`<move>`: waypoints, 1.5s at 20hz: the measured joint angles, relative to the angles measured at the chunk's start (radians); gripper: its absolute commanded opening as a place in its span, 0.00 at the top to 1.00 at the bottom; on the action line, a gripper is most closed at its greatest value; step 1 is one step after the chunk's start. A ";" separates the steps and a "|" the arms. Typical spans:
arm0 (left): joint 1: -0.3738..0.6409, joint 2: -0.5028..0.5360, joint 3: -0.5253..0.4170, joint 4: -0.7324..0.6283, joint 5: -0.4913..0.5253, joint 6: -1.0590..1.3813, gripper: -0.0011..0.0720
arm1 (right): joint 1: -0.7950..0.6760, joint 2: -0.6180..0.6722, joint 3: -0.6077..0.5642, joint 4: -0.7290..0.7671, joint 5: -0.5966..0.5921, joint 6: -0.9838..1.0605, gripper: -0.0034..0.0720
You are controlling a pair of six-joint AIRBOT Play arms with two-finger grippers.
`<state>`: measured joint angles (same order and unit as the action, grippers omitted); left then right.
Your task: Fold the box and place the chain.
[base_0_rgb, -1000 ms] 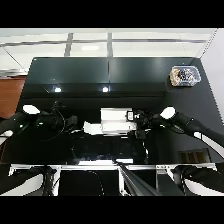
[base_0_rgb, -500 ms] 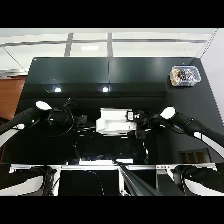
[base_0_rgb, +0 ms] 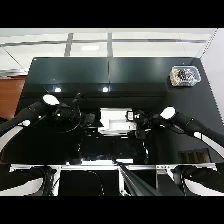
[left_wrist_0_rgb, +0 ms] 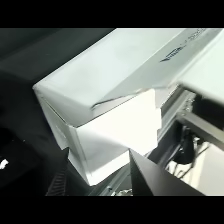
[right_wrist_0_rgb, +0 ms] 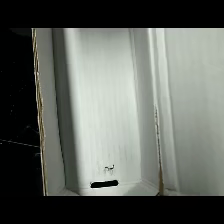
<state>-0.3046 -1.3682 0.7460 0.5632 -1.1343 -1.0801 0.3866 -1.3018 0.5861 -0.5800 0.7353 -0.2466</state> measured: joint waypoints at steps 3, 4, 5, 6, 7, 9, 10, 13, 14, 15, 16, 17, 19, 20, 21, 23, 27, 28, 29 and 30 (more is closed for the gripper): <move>-0.068 0.000 0.065 0.114 0.032 -0.170 0.44 | 0.000 0.000 0.000 0.000 0.000 0.000 0.73; -0.089 0.000 0.084 0.151 0.045 -0.228 0.44 | 0.000 0.000 0.000 0.000 0.000 0.000 0.73; -0.106 0.000 0.099 0.180 0.058 -0.279 0.44 | 0.000 0.000 0.000 0.000 0.000 0.000 0.73; -0.122 0.000 0.113 0.210 0.069 -0.328 0.44 | 0.000 0.000 0.000 0.000 0.000 0.000 0.73; -0.137 0.000 0.123 0.237 0.081 -0.375 0.45 | 0.000 0.000 0.000 0.000 0.000 0.000 0.73; -0.163 0.000 0.134 0.288 0.102 -0.453 0.50 | 0.000 0.000 0.000 0.000 0.000 0.000 0.73; -0.175 0.000 0.139 0.303 0.114 -0.482 0.51 | 0.000 0.000 0.000 0.000 0.000 0.000 0.73; -0.212 0.000 0.145 0.335 0.143 -0.538 0.51 | 0.000 0.000 0.000 0.000 0.000 0.000 0.73; -0.224 0.000 0.146 0.346 0.150 -0.555 0.51 | 0.000 0.000 0.000 0.000 0.000 0.000 0.73; -0.236 0.000 0.147 0.358 0.156 -0.574 0.51 | 0.000 0.000 0.000 -0.001 0.000 -0.001 0.73; -0.249 0.001 0.148 0.375 0.161 -0.595 0.51 | 0.000 0.000 0.000 -0.001 0.000 -0.001 0.73; -0.263 0.001 0.148 0.396 0.170 -0.620 0.51 | 0.000 0.000 0.000 -0.002 0.001 -0.001 0.73; -0.290 0.000 0.149 0.448 0.183 -0.677 0.51 | 0.000 0.000 0.000 -0.002 0.001 -0.001 0.73; -0.303 -0.002 0.148 0.476 0.181 -0.709 0.51 | 0.000 0.000 0.000 0.000 0.001 0.001 0.73; -0.316 -0.004 0.148 0.514 0.163 -0.745 0.51 | 0.000 0.000 0.000 0.000 0.000 0.000 0.73; -0.334 -0.010 0.149 0.559 0.182 -0.798 0.51 | 0.000 0.000 0.000 0.000 0.000 0.000 0.73; -0.353 -0.026 0.161 0.618 0.175 -0.864 0.51 | 0.000 0.000 0.000 0.000 0.000 0.000 0.73; -0.358 -0.030 0.173 0.636 0.175 -0.879 0.51 | 0.000 0.000 0.000 0.000 0.000 0.000 0.73; -0.366 -0.036 0.190 0.661 0.171 -0.901 0.51 | 0.000 0.000 0.000 0.000 0.000 0.000 0.73; -0.375 -0.043 0.208 0.698 0.158 -0.930 0.51 | 0.000 0.000 0.000 0.000 0.000 0.000 0.73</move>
<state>-0.6796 -1.4109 0.9543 1.2617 -0.9764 -2.0098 0.3866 -1.3018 0.5861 -0.5800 0.7349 -0.2462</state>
